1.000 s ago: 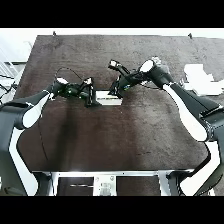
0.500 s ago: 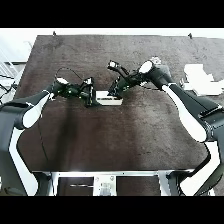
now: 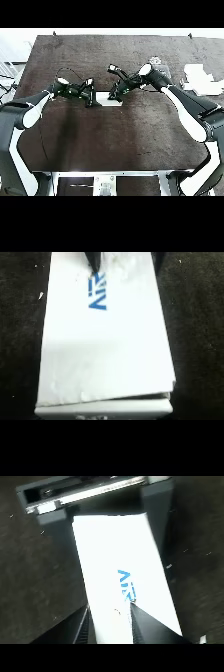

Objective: Fold the box and place the chain.

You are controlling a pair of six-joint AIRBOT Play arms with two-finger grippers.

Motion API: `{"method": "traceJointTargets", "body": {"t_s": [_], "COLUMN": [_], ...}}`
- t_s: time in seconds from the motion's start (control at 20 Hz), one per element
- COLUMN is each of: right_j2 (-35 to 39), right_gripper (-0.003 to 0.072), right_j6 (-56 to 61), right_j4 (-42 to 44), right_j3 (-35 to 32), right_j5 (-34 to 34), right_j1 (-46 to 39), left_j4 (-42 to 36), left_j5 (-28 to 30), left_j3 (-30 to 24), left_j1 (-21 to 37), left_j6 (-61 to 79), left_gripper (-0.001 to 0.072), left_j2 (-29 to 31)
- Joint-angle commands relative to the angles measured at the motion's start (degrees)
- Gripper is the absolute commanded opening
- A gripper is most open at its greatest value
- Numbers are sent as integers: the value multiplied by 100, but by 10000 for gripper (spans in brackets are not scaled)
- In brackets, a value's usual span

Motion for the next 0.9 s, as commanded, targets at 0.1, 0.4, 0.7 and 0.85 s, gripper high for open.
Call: {"method": "traceJointTargets", "body": {"t_s": [0.1, 0.4, 0.7, 0.85], "right_j2": [-2, 17, -2, -190], "right_gripper": [386, 471, 60, 9], "right_j6": [-31, -651, -909, -861], "right_j4": [55, 1165, 1965, 1947], "right_j3": [-116, -109, -133, -240], "right_j5": [146, 184, 317, 155], "right_j1": [-17, -256, -503, -431], "left_j4": [-11, -11, -11, -11], "left_j5": [37, 37, 39, 39], "left_j3": [7, 7, 7, 7], "left_j1": [11, 11, 11, 11], "left_j6": [-15, -15, -15, -15], "left_gripper": [471, 471, 471, 471], "left_j2": [2, 2, 2, 2]}}
